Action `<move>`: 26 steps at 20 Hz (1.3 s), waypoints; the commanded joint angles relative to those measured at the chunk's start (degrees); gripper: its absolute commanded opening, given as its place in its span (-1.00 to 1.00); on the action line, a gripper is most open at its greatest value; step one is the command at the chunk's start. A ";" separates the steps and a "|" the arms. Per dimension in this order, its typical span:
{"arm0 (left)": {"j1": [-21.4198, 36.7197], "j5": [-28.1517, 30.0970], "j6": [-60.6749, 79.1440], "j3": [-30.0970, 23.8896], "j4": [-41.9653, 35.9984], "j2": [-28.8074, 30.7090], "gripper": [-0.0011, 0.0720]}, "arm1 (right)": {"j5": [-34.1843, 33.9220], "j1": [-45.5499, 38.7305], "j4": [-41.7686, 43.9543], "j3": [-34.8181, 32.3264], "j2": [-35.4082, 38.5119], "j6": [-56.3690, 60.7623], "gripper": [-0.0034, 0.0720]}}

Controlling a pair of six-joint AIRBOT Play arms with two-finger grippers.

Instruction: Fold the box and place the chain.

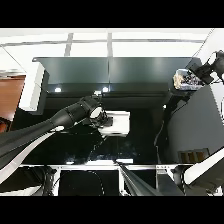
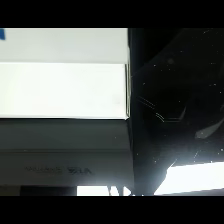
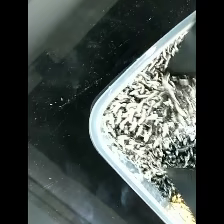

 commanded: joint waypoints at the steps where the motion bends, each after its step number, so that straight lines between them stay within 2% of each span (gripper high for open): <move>1: 0.02 0.00 0.00 -0.02 0.00 -0.02 -0.90 | -0.68 -0.11 1.36 0.07 -0.48 0.15 0.07; 2: 0.02 0.00 0.00 -0.02 0.00 -0.02 -0.90 | -0.22 -0.09 1.40 0.07 -0.37 0.11 -0.47; 3: 0.02 0.02 0.00 -0.02 0.00 -0.02 -0.90 | 0.63 -0.09 1.40 0.07 -0.02 -0.33 -0.88; 7: 0.02 0.02 0.00 0.00 -0.66 -0.02 -0.90 | 2.03 -0.11 -0.26 0.07 4.79 -4.59 -0.88; 13: 0.02 0.02 -0.02 0.00 -0.70 -0.02 -0.90 | 2.43 -0.11 2.75 0.07 20.46 -19.23 -0.89; 20: 0.02 0.09 0.00 0.00 -0.68 -0.02 -0.90 | 10.23 -0.09 15.08 0.07 38.91 -34.97 -0.89; 24: 0.02 0.09 -0.02 0.00 -0.68 -0.02 -0.90 | 15.74 0.37 25.44 0.02 46.82 -38.95 -0.89; 26: 0.02 0.26 0.00 0.00 -0.63 -0.02 -0.90 | 20.22 2.64 27.28 -0.15 49.81 -40.15 -0.89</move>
